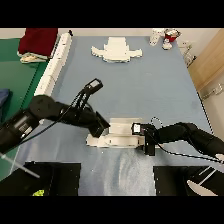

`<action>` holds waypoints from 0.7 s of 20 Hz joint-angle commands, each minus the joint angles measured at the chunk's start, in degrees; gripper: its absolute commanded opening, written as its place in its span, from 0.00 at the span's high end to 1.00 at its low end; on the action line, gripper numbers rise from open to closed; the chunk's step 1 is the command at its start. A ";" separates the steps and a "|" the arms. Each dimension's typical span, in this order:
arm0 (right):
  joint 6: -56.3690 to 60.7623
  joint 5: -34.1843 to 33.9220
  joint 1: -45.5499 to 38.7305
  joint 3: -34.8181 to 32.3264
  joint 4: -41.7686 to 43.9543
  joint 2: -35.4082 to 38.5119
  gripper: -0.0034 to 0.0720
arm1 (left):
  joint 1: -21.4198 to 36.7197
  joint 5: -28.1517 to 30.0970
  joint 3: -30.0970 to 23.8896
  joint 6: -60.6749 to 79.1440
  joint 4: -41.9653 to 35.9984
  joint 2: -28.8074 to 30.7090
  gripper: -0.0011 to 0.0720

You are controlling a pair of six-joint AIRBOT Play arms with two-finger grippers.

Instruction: Fold the box.

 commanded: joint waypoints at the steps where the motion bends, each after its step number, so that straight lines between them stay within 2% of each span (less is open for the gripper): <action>1: 0.04 0.00 0.02 0.04 0.02 0.00 0.27 | -3.41 0.26 -6.78 5.18 8.31 9.62 0.97; 2: 0.04 0.00 0.02 0.04 0.04 0.00 0.27 | -4.31 -0.20 -7.98 8.17 9.35 10.56 0.97; 3: 0.04 0.00 0.02 0.04 0.02 0.00 0.27 | -4.94 -0.46 -8.61 10.38 10.34 10.82 0.72; 4: 0.04 0.00 0.02 0.04 0.04 0.00 0.27 | -5.46 -0.50 -9.03 12.09 10.95 10.64 0.19; 5: 0.04 0.00 0.02 0.04 0.02 0.00 0.27 | -5.68 -0.57 -9.33 13.73 11.76 10.32 0.07; 9: 0.04 0.02 0.04 0.04 0.04 0.00 0.27 | -4.35 0.74 -11.52 25.35 10.82 8.48 0.07; 14: 0.04 0.00 0.02 0.04 0.04 0.00 0.27 | 2.27 3.30 -15.54 37.53 3.61 2.23 0.07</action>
